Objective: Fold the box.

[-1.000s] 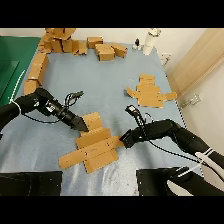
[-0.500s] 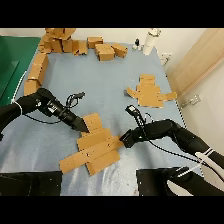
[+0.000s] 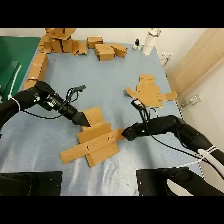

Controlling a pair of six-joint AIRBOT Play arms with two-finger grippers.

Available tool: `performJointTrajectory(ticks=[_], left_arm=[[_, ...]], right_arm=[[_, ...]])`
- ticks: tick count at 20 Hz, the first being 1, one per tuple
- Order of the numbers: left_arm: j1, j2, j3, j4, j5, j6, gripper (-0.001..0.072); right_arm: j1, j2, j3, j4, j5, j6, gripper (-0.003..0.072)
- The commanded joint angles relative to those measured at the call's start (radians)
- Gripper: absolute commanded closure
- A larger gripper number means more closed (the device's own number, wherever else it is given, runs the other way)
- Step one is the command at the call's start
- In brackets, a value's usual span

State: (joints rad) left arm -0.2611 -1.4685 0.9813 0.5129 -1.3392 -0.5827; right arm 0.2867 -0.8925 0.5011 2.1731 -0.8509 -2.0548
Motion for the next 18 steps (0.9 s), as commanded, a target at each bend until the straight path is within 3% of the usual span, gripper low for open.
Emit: performJointTrajectory(ticks=[1, 3, 7, 11, 16, 18], left_arm=[[-0.03, 0.058, 0.021, 0.047, 0.075, 0.064, 0.0699], [-0.089, 0.106, 0.018, 0.112, 0.151, 0.114, 0.0699], [-0.216, 0.156, 0.017, 0.168, 0.272, 0.237, 0.0699], [-0.313, 0.183, 0.001, 0.167, 0.407, 0.324, 0.0699], [-0.405, 0.231, -0.074, 0.167, 0.468, 0.359, 0.0699], [-0.428, 0.236, -0.121, 0.163, 0.494, 0.359, 0.0699]], right_arm=[[-0.061, 0.022, 0.087, -0.04, -0.098, 0.141, 0.0446], [-0.069, 0.054, 0.152, -0.035, -0.155, 0.19, 0.0683], [-0.064, 0.121, 0.196, 0.133, -0.222, 0.208, 0.0684], [0.012, 0.125, 0.167, 0.126, -0.366, 0.267, 0.0684], [0.034, 0.125, 0.118, -0.095, -0.262, 0.486, 0.0684], [0.034, 0.125, 0.118, -0.113, -0.242, 0.506, 0.0684]])
